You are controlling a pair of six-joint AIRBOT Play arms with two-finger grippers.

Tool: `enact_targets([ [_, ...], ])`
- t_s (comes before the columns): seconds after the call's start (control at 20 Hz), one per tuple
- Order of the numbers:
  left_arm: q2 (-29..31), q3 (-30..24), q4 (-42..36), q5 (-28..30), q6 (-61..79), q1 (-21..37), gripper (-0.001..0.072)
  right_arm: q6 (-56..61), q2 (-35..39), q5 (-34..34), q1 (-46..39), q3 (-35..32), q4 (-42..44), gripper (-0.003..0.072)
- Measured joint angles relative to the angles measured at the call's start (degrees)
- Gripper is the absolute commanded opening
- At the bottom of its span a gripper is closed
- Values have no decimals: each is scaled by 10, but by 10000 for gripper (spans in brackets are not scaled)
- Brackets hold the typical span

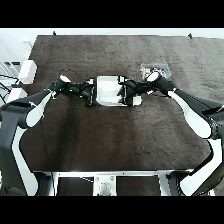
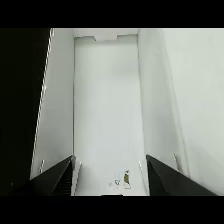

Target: Fold the box and place the chain.

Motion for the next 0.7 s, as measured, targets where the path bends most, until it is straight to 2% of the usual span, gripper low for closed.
enact_targets([
  [0.05,0,0,0,0,0,0,284,2,0,2,-2,0,-7,14],
  [0.45,0,0,0,0,0,0,284,106,55,31,-34,0,-70,12],
  [0.7,0,0,0,0,0,0,284,276,102,39,-86,-1,-81,12],
])
